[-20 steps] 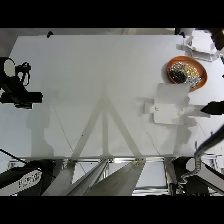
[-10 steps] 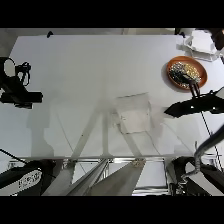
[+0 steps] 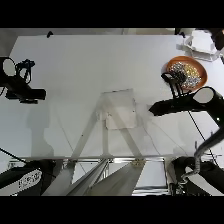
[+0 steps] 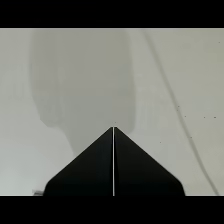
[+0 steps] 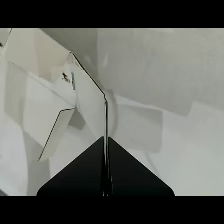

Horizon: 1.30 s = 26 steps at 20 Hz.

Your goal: Fold the box and place the chain.

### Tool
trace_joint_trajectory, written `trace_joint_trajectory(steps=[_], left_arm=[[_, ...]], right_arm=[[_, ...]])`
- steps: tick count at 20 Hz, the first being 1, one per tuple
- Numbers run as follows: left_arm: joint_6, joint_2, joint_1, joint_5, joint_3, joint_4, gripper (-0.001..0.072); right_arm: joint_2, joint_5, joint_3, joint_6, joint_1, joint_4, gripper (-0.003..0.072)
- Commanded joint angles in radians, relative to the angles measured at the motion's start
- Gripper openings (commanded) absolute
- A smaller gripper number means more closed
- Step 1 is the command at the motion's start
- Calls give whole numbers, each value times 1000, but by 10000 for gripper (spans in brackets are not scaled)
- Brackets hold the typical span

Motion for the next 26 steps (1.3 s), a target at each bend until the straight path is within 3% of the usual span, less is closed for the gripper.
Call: trace_joint_trajectory(steps=[1,2,3,6,8,13,14,16,19,22,26], left_arm=[[179,-1,0,43,0,-173,125],[287,-2,0,48,0,-287,347],[417,-2,0,51,0,-435,496],[794,-2,-4,41,-16,-855,498],[982,-4,-22,47,-59,-993,377],[1199,-33,-93,132,-208,-1009,396],[1255,-47,-115,158,-228,-1014,438],[1346,-89,-166,206,-235,-1035,504],[1442,-146,-235,335,-235,-1136,503],[1574,-192,-276,394,-235,-1276,503],[1654,-224,-287,462,-235,-1365,503]], right_arm=[[0,-29,-1,31,29,-23,19],[0,-29,-1,31,29,-27,19],[0,-29,-1,31,29,-32,19],[0,-29,-1,30,29,-35,19],[0,-29,-1,31,29,-35,19],[0,-23,-1,31,29,-34,19],[0,-16,-1,31,29,-35,20],[0,-11,-1,30,29,-35,20],[0,-10,-1,30,29,-35,20],[0,-6,-1,30,29,-35,20],[0,-6,-1,30,29,-35,20]])
